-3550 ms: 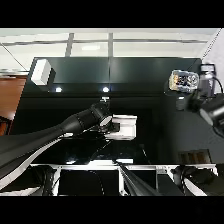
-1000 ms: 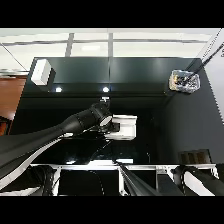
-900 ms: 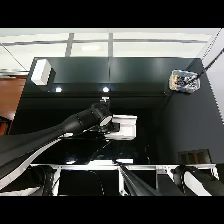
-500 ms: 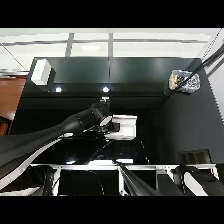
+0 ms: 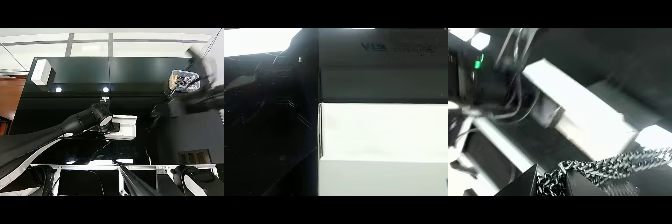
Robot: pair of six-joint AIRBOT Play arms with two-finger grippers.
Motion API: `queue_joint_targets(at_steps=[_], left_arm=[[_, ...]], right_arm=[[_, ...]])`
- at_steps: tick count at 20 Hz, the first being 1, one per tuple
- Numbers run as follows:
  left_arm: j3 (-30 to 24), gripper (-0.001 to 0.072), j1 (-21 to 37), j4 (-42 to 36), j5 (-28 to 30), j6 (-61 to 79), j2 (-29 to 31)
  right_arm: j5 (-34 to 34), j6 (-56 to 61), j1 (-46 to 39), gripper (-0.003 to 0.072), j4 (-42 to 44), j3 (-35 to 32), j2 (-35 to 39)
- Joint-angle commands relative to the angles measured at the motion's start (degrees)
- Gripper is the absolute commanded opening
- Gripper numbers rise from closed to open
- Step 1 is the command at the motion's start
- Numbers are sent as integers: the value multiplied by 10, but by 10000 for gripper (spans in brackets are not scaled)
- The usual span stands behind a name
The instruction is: Fold the box and place the chain.
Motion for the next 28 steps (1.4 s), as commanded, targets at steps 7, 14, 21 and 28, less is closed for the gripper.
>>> queue_joint_targets(at_steps=[7, 14, 21, 28], left_arm=[[0, 28, 0, 0, 0, 0, 0], [0, 28, 0, 0, 0, 0, 0], [0, 28, 0, 0, 0, 0, 0], [0, 28, 0, 0, 0, 0, 0]], right_arm=[[-153, -12, 113, 10, 64, -130, -19], [-202, -9, 139, 15, 63, -131, -51], [-202, 6, 123, 387, 19, -130, -66], [-215, 35, -95, 374, -183, -132, -39]])
